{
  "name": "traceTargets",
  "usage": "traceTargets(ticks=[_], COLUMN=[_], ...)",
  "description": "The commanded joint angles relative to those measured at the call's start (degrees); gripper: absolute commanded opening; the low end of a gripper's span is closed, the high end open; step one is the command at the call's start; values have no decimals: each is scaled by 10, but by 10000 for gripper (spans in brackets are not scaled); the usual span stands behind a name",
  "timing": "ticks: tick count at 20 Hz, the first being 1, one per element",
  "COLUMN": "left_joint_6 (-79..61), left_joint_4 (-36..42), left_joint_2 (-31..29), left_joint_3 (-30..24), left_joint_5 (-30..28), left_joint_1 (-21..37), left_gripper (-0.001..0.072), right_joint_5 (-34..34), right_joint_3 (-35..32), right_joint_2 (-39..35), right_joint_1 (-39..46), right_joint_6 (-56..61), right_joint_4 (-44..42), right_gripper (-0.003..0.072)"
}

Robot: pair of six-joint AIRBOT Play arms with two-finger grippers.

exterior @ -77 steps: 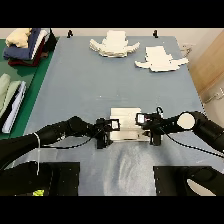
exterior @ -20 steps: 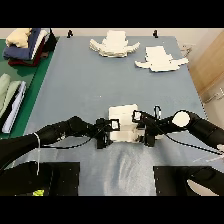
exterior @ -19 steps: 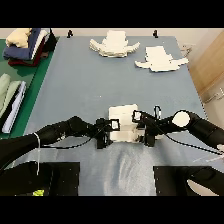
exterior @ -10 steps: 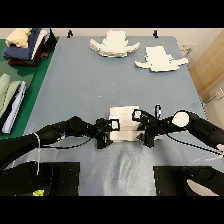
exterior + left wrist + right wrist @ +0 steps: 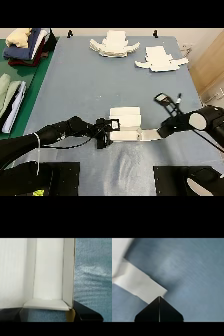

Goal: Fold the box.

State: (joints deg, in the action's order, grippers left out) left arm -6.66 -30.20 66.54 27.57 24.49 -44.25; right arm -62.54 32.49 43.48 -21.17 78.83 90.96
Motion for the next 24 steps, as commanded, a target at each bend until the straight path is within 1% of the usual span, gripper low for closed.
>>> traceTargets(ticks=[1, 2, 4, 5, 7, 8, 9, 11, 13, 15, 18, 21, 24], left_joint_6=[0, 0, 0, 0, 0, 0, 0, 0, 0, 0, 0, 0, 0], left_joint_4=[0, 0, 0, 0, 0, 0, 0, 0, 0, 0, 0, 0, 0], left_joint_2=[0, 0, 0, 0, 0, 0, 0, 0, 0, 0, 0, 0, 0], left_joint_3=[0, 0, 0, 0, 0, 0, 0, 0, 0, 0, 0, 0, 0], left_joint_5=[0, 0, 0, 0, 0, 0, 0, 0, 0, 0, 0, 0, 0], left_joint_1=[0, 0, 0, 0, 0, 0, 0, 0, 0, 0, 0, 0, 0], left_gripper=[353, 353, 353, 353, 353, 353, 353, 353, 353, 353, 353, 353, 353], right_joint_5=[-75, -63, -41, -26, 3, 6, 0, -34, -66, -94, -112, -99, -52], right_joint_3=[-1, -7, -15, -18, -20, -20, -20, -20, -20, -20, -20, -34, -62], right_joint_2=[4, 23, 66, 89, 127, 140, 149, 147, 128, 92, 42, 50, 84], right_joint_1=[117, 159, 209, 217, 216, 217, 216, 216, 217, 216, 216, 216, 214], right_joint_6=[252, 242, 161, 133, 99, 72, 43, 14, 11, 13, 13, 12, 3], right_joint_4=[82, 11, -132, -168, -206, -236, -271, -321, -343, -358, -363, -364, -366], right_gripper=[4, 4, 4, 4, 4, 4, 4, 4, 4, 4, 4, 4, 4])
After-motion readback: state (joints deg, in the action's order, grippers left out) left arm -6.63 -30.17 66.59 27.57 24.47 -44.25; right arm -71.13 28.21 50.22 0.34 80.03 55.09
